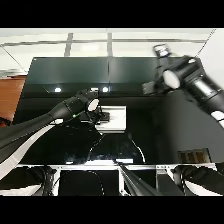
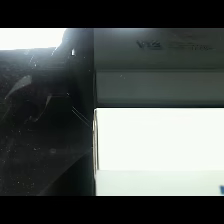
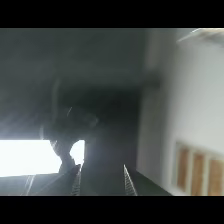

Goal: Fold the box and place the chain.

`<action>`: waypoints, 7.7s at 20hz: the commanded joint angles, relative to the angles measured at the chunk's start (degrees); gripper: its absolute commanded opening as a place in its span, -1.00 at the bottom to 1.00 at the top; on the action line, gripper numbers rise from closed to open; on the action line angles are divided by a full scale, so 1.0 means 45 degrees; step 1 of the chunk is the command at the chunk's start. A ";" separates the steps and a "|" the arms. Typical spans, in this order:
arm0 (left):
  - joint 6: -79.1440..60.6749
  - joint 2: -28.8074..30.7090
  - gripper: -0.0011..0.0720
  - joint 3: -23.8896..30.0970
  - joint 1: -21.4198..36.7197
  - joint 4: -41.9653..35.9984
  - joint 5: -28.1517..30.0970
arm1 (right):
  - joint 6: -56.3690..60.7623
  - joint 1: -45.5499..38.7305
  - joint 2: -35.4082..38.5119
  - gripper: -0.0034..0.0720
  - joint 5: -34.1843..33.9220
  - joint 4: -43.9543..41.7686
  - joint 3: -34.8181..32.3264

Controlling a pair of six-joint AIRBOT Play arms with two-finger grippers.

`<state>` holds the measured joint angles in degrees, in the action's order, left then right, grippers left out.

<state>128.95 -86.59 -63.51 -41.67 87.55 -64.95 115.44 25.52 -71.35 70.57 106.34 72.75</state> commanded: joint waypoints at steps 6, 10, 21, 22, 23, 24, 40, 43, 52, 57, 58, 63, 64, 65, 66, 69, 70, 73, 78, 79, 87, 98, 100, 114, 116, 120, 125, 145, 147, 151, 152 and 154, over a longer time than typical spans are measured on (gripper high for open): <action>0.0010 0.0005 -0.90 -0.0005 0.0005 0.0005 -0.0015 | 0.1054 -0.5911 -0.2890 1.00 -0.6528 -0.2560 0.0335; 0.0010 0.0005 -0.90 -0.0005 0.0005 0.0000 -0.0019 | 0.3138 -0.7669 -0.6222 0.88 -0.4129 -0.5314 0.4619; 0.0010 0.0005 -0.90 -0.0005 0.0005 0.0000 -0.0019 | 0.4133 -0.8276 -0.8990 0.51 -0.4211 -0.7655 0.6819; 0.0010 0.0005 -0.90 -0.0005 0.0005 0.0005 -0.0019 | 0.4002 -0.8223 -0.9097 0.51 -0.4347 -0.7631 0.6819; 0.0010 0.0005 -0.90 -0.0005 0.0005 0.0005 -0.0019 | 0.4002 -0.8204 -0.9228 0.51 -0.4396 -0.7631 0.6819; 0.0010 0.0005 -0.90 -0.0005 0.0005 0.0005 -0.0019 | 0.4002 -0.8199 -0.9335 0.51 -0.4362 -0.7655 0.6819; 0.0010 0.0005 -0.90 -0.0005 0.0005 0.0000 0.0083 | 0.0053 -0.8208 -0.9214 -0.87 -0.2608 -0.7198 0.6892; 0.0010 0.0005 -0.90 -0.0005 0.0005 0.0005 0.0078 | -0.1943 -0.8213 -0.8131 -0.87 -0.2472 -0.7169 0.7344; 0.0010 0.0005 -0.90 -0.0005 0.0005 0.0005 0.0073 | -0.5863 -0.8092 -0.2438 -0.88 -0.2118 -0.7461 0.7820; 0.0010 0.0005 -0.90 -0.0005 0.0005 0.0005 0.0068 | -0.6596 -0.7465 0.0384 -0.88 -0.2103 -0.7970 0.7820; 0.0010 0.0005 -0.89 -0.0005 0.0005 0.0005 0.0068 | -0.7072 -0.7320 0.0792 -0.88 -0.2108 -0.8422 0.7820; 0.0010 0.0005 -0.90 -0.0005 0.0005 0.0005 0.0015 | -0.7689 -0.6713 0.2409 -0.88 -0.2152 -1.0341 0.7825; 0.0010 0.0005 -0.90 -0.0005 0.0005 0.0005 -0.0029 | -0.7737 -0.6611 0.2667 -0.88 -0.2142 -1.0618 0.7825; 0.0010 0.0005 -0.90 -0.0005 0.0005 0.0005 -0.0029 | -0.7820 -0.6513 0.2871 -0.88 -0.2127 -1.0904 0.7825; 0.0010 0.0005 -0.90 -0.0005 0.0005 0.0005 -0.0024 | -0.7864 -0.6411 0.3031 -0.88 -0.2045 -1.1244 0.7825; 0.0010 0.0005 -0.90 -0.0005 0.0005 0.0005 -0.0024 | -0.7912 -0.6067 0.3206 -0.88 -0.0874 -1.2371 0.7820; 0.0010 0.0005 -0.90 -0.0005 0.0005 0.0005 -0.0024 | -0.7912 -0.5829 0.3191 -0.87 -0.0253 -1.2648 0.7805; 0.0010 0.0005 -0.90 -0.0005 0.0005 0.0000 -0.0024 | -0.7902 -0.4677 0.3191 -0.87 0.1462 -1.2677 0.7781; 0.0010 0.0005 -0.90 -0.0005 0.0005 0.0005 -0.0029 | -0.7878 -0.3089 0.3177 -0.87 0.2351 -1.2628 0.7762; 0.0010 0.0005 -0.90 -0.0005 0.0005 0.0005 -0.0049 | -0.7854 -0.2919 0.3177 -0.87 0.2297 -1.2628 0.7718; 0.0010 0.0005 -0.89 -0.0005 0.0005 0.0005 -0.0058 | -0.7660 -0.2516 0.2278 -0.87 0.1345 -1.4474 0.7096; 0.0010 0.0005 -0.90 -0.0005 0.0005 0.0000 -0.0063 | -0.7271 -0.1671 0.1132 -0.87 0.1345 -1.3469 0.6523; 0.0010 0.0005 -0.90 -0.0005 0.0005 0.0005 -0.0058 | -0.7096 -0.1676 0.1132 -0.87 0.1574 -1.2682 0.5965; 0.0010 0.0005 -0.90 -0.0005 0.0005 0.0005 -0.0058 | -0.7082 -0.1044 0.1127 -0.87 0.2152 -1.2648 0.3245; 0.0010 0.0005 -0.90 -0.0005 0.0005 0.0005 -0.0058 | -0.7155 -0.1103 0.1141 -0.87 0.2103 -1.3231 0.3249; 0.0010 0.0005 -0.90 -0.0005 0.0005 0.0005 -0.0058 | -0.7543 -0.1316 0.1166 -0.87 0.2239 -1.4513 0.3410; 0.0010 0.0005 -0.90 -0.0005 0.0005 0.0005 -0.0068 | -0.7572 -0.1831 0.1632 -0.87 0.2395 -1.4717 0.3691; 0.0010 0.0005 -0.89 -0.0005 0.0005 0.0005 -0.0209 | -0.7417 -0.0126 0.1919 -0.87 -0.1695 -1.3993 -0.1817; 0.0010 0.0005 -0.90 -0.0005 0.0005 0.0005 -0.0209 | -0.7533 0.0272 0.1739 -0.87 -0.2618 -1.3804 -0.2730; 0.0010 0.0005 -0.90 -0.0005 0.0005 0.0005 -0.0209 | -0.7524 0.0627 0.0821 -0.87 -0.2793 -1.3474 -0.2934; 0.0010 0.0005 -0.90 -0.0005 0.0005 0.0005 -0.0209 | -0.7524 0.0670 0.0651 -0.87 -0.2783 -1.3478 -0.2934; 0.0010 0.0005 -0.89 -0.0005 0.0005 0.0005 -0.0209 | -0.7524 0.0767 0.0398 -0.87 -0.2764 -1.3498 -0.2934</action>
<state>128.99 -86.59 -63.51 -41.67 87.55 -66.00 81.60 28.14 -67.68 59.29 45.30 60.31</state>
